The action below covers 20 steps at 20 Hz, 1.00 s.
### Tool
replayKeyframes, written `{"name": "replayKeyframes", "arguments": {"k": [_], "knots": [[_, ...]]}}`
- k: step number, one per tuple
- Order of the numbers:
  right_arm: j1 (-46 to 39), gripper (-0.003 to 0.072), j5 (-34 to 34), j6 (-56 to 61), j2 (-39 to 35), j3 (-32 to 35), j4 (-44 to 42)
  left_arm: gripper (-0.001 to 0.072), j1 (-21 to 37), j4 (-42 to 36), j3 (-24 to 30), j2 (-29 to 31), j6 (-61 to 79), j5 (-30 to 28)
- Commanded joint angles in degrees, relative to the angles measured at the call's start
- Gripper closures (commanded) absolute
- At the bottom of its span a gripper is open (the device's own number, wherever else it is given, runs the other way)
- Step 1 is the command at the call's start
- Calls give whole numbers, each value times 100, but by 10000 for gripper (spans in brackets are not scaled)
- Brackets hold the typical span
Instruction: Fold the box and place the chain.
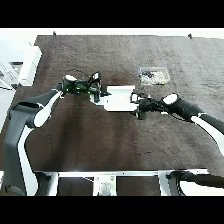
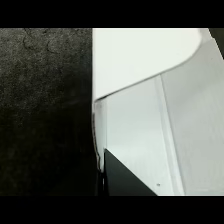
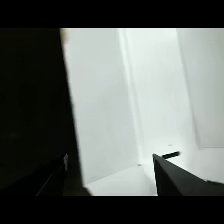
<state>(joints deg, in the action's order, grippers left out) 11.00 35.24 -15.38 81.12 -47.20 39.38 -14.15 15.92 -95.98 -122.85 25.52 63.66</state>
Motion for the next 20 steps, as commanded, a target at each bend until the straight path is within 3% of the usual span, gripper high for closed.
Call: {"name": "replayKeyframes", "arguments": {"k": [1, 17, 20], "knots": [[37, 42, -435, -26, 31, -164, -529, 687, 0, -2, 2, -2, 0, 0], [-267, 42, -363, 9, 66, -369, -638, 687, 0, -2, 2, -2, 0, 0], [-404, 42, -35, 9, 216, -522, -638, 687, 0, -2, 2, -2, 0, 0]]}}
